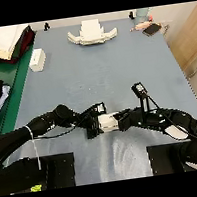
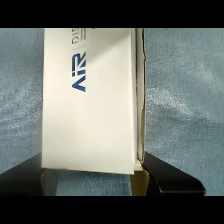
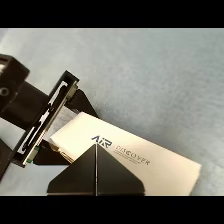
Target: Fold the box.
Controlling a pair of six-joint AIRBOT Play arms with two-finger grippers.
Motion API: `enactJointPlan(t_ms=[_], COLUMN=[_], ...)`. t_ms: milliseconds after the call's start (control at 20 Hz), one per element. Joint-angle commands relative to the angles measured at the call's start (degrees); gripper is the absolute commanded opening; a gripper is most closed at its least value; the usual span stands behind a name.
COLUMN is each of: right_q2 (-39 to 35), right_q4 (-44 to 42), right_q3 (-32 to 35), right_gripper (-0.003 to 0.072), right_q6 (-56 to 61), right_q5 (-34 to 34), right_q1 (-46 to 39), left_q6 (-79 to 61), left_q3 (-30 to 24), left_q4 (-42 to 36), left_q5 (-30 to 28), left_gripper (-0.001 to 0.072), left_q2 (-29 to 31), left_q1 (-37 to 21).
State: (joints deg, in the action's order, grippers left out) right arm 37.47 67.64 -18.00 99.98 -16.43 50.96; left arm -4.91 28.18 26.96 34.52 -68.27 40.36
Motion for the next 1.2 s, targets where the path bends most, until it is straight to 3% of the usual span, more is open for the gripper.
enactJointPlan(t_ms=[0, 1150], right_q2=[-0.02, 2.45], right_q4=[-2.56, -4.44], right_q3=[1.9, 6.75], right_gripper=[0.0, 0.0], right_q6=[1.55, 1.53], right_q5=[0.81, 2.99], right_q1=[0.22, 2.38], left_q6=[-0.02, -0.02], left_q3=[-0.04, -0.04], left_q4=[0.02, 0.02], left_q5=[-0.02, -0.02], left_gripper=[0.0525, 0.0525], left_q2=[0.04, 0.04], left_q1=[-0.02, -0.02])
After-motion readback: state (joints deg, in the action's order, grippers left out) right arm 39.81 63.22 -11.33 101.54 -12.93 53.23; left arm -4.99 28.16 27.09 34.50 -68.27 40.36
